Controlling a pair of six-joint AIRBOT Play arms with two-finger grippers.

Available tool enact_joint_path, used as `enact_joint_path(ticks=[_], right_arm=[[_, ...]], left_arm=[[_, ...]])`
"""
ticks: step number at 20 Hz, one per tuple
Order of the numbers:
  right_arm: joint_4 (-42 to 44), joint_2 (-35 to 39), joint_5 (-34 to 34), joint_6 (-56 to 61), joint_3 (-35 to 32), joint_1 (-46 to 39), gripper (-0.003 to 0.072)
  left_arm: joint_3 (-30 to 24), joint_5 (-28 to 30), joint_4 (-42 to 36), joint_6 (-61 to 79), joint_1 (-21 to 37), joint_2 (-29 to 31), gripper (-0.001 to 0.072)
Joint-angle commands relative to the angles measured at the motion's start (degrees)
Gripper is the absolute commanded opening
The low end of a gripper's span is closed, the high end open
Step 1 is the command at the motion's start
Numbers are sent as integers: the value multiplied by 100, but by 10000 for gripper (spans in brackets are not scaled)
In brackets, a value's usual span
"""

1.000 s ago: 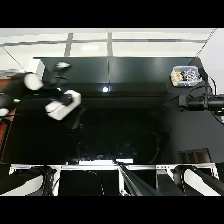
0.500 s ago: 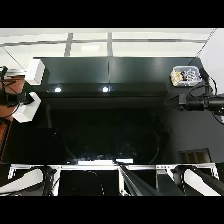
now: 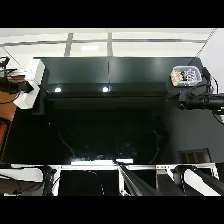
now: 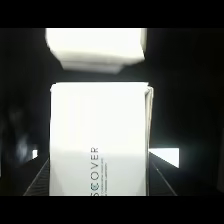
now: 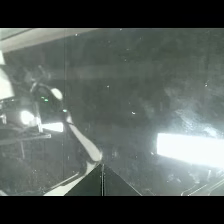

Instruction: Fold the box and place the chain.

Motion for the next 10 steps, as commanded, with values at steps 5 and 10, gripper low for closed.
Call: enact_joint_path(ticks=[5, 10], right_arm=[[2, 4, -87, 125, 0, 13, 10], [2, 4, -140, -35, 7, 466, 10]], left_arm=[[511, 734, 42, 17, -190, -216, 720], [1493, -415, -90, -553, -295, 361, 716]])
